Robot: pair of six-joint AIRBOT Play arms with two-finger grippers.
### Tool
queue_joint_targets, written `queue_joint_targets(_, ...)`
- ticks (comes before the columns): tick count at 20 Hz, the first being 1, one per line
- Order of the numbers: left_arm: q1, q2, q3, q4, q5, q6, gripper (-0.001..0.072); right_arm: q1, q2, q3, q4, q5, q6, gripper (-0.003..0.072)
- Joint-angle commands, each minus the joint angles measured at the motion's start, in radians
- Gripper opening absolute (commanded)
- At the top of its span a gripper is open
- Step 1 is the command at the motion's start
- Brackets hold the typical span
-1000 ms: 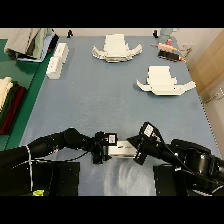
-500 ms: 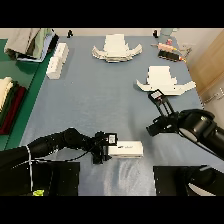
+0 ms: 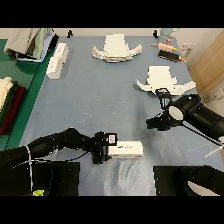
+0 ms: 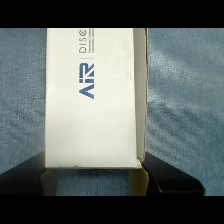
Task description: Fold the box.
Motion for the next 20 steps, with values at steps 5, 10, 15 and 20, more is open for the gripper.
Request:
queue_joint_targets(5,0.0,0.001,0.011,-0.003,0.011,-0.016,0.047,-0.006,-0.024,0.006,0.023,0.004,0.08,0.0003)
queue_joint_targets(10,0.001,0.037,0.036,0.005,0.146,-0.19,0.047,-0.006,-0.024,0.006,-0.066,-0.004,0.144,0.0003)
queue_joint_targets(15,0.156,0.146,0.036,0.008,0.322,-0.389,0.047,-0.006,-0.024,0.006,-0.095,-0.005,0.142,0.0003)
queue_joint_targets(20,0.642,0.158,0.037,0.062,0.322,-0.412,0.047,-0.006,-0.024,0.006,-0.105,-0.004,0.139,0.0003)
